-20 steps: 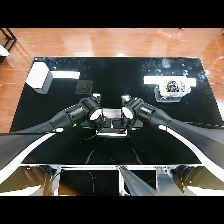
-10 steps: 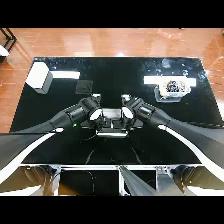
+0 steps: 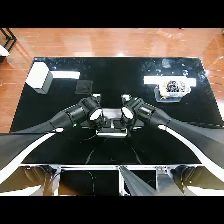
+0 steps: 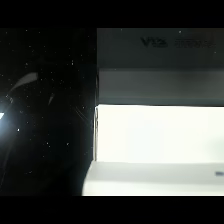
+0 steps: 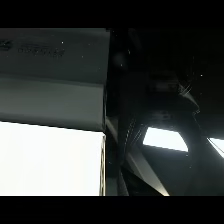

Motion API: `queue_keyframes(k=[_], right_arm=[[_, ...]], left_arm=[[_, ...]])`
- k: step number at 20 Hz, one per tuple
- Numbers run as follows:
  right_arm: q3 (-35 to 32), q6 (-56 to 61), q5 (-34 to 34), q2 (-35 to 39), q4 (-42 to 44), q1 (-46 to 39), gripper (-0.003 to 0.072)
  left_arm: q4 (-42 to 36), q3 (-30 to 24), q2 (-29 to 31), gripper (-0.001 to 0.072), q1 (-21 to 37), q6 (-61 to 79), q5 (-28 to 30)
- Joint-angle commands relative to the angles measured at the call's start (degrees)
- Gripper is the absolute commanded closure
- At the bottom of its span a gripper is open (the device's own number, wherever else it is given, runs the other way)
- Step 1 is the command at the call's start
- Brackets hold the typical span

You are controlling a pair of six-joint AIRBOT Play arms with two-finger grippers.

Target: Fold the box and place the chain.

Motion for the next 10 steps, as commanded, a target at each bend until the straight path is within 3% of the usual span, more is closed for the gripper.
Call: queue_keyframes(k=[1,2,3,4,9,10], right_arm=[[0.04,0.07,0.44,-0.02,-0.07,0.04,0.0452],[0.04,0.07,0.44,-0.02,-0.04,0.04,0.0460],[0.04,0.00,0.46,-0.02,-0.04,0.04,0.0640],[0.04,-0.02,0.39,-0.02,0.02,0.07,0.0666],[0.07,0.00,0.44,0.15,0.15,0.04,0.0664],[0.07,0.02,0.44,0.33,0.04,0.04,0.0576]], left_arm=[[-0.37,0.00,0.00,0.0693,-0.04,0.02,0.13],[-0.37,0.00,0.00,0.0693,-0.04,0.02,0.13],[-0.37,0.00,0.00,0.0694,-0.04,0.02,0.13],[-0.37,0.00,0.00,0.0694,-0.04,0.02,0.13],[-0.37,0.00,0.00,0.0694,-0.04,0.02,0.13],[-0.37,0.00,0.00,0.0693,-0.04,0.02,0.13]])
